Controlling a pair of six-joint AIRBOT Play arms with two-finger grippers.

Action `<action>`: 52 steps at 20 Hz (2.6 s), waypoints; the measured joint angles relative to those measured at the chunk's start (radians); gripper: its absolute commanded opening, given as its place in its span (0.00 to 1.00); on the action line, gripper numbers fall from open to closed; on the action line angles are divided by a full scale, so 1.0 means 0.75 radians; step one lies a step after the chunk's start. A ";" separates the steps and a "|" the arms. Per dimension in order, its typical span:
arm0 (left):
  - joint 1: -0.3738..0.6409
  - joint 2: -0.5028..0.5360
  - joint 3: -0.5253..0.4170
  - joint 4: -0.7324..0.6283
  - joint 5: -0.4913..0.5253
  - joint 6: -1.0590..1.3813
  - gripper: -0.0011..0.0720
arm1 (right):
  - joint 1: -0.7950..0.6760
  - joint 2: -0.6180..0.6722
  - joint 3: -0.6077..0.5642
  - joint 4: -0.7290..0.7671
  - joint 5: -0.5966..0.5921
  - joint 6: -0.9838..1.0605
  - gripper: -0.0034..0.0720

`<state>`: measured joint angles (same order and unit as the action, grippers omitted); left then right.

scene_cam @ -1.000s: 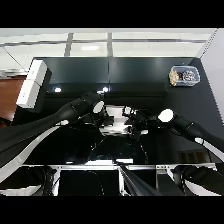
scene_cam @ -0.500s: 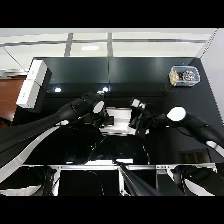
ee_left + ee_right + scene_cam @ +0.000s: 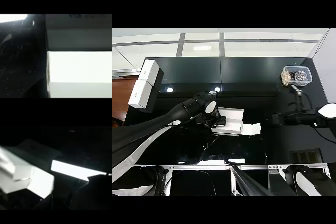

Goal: Fold the box and place the chain.

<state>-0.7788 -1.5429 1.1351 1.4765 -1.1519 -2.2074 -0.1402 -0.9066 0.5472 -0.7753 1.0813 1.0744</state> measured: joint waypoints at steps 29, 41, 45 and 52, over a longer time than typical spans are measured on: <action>0.000 0.001 0.000 0.005 0.018 0.000 0.05 | 0.251 -0.216 -0.244 0.411 -0.302 0.129 0.06; 0.000 0.000 0.001 0.005 0.023 0.000 0.05 | 0.427 -0.216 -0.109 0.451 -0.260 0.078 0.56; 0.000 0.001 0.000 0.005 0.023 0.000 0.05 | 0.477 -0.217 -0.085 0.451 -0.259 0.085 0.76; 0.000 0.001 0.000 0.005 0.023 0.001 0.05 | 0.508 -0.217 -0.040 0.433 -0.271 0.146 0.49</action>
<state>-0.7788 -1.5425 1.1351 1.4799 -1.1343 -2.2070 0.2409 -1.0695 0.5175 -0.4507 0.8783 1.1843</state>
